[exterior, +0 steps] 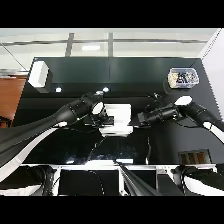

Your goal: Fold the box and place the chain.

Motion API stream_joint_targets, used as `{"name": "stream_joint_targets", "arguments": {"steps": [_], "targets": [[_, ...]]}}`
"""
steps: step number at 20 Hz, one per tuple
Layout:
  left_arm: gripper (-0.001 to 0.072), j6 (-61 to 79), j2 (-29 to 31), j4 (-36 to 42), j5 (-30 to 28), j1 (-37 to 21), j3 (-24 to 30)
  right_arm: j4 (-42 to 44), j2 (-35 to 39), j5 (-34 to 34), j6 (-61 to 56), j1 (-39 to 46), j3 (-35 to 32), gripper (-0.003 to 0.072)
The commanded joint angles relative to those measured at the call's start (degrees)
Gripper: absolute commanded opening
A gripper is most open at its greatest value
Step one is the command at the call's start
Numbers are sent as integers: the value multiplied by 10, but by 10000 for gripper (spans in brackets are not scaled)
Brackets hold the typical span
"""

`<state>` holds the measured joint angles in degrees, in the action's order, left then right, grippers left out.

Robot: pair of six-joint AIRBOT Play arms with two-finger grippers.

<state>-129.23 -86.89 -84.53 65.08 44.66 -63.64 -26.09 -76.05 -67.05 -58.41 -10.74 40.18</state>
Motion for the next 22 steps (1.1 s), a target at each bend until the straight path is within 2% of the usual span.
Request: {"name": "stream_joint_targets", "arguments": {"steps": [1,6,8,10,11,14,18,22], "targets": [[25,0,0,-4,-2,-1,-1,-103,0,48,-164,-62,42,467],[25,0,0,-2,-3,0,-1,-225,-1,116,-294,-149,76,467],[25,0,0,-2,-3,0,-1,-319,-4,135,-368,-192,95,467],[25,0,0,-2,-3,0,-1,-449,-10,123,-479,-233,125,468],[25,0,0,-2,-3,0,-1,-480,-10,121,-503,-245,137,467],[25,0,0,-2,-3,0,-1,-514,-19,113,-570,-267,165,466],[25,0,0,-2,-3,0,-1,-577,-72,30,-634,-300,222,466],[25,0,0,-2,-3,0,-1,-584,-76,15,-717,-301,222,466]]}}
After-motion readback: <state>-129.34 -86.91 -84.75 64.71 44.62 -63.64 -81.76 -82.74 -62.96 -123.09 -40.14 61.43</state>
